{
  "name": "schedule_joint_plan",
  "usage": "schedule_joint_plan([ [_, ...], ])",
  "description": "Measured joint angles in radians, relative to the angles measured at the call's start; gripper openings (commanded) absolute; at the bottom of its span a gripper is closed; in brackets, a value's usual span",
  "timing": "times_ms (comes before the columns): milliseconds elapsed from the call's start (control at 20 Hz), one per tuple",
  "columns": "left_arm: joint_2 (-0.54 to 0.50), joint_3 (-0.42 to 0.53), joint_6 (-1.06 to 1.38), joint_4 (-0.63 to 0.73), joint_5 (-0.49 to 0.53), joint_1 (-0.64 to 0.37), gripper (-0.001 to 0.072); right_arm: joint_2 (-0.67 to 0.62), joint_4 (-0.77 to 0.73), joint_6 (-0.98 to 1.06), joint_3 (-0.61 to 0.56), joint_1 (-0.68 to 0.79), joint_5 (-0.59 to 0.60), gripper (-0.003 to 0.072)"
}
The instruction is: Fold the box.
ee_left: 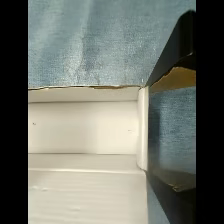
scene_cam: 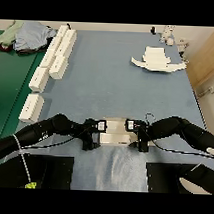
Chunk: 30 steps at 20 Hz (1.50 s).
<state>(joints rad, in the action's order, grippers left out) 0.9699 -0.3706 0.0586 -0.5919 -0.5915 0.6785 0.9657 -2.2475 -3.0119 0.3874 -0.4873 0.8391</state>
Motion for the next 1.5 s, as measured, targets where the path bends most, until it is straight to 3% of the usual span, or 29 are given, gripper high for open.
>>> schedule_joint_plan([
  [950,0.079,0.0,0.029,0.072,0.086,0.058,0.069,0.0,0.0,0.0,0.0,0.0,0.0,0.0477],
  [1000,0.083,0.0,0.03,0.073,0.09,0.058,0.0661,0.0,0.0,0.0,0.0,0.0,0.0,0.0477],
  [1050,0.086,0.0,0.029,0.074,0.093,0.058,0.0563,0.0,0.0,0.0,0.0,0.0,0.0,0.0477],
  [1100,0.09,0.0,0.029,0.076,0.1,0.058,0.0528,0.0,0.0,0.002,0.0,0.0,-0.002,0.0477],
  [1500,0.097,0.0,0.031,0.071,0.1,0.058,0.0525,0.0,0.0,0.0,0.0,0.0,-0.002,0.0477],
])
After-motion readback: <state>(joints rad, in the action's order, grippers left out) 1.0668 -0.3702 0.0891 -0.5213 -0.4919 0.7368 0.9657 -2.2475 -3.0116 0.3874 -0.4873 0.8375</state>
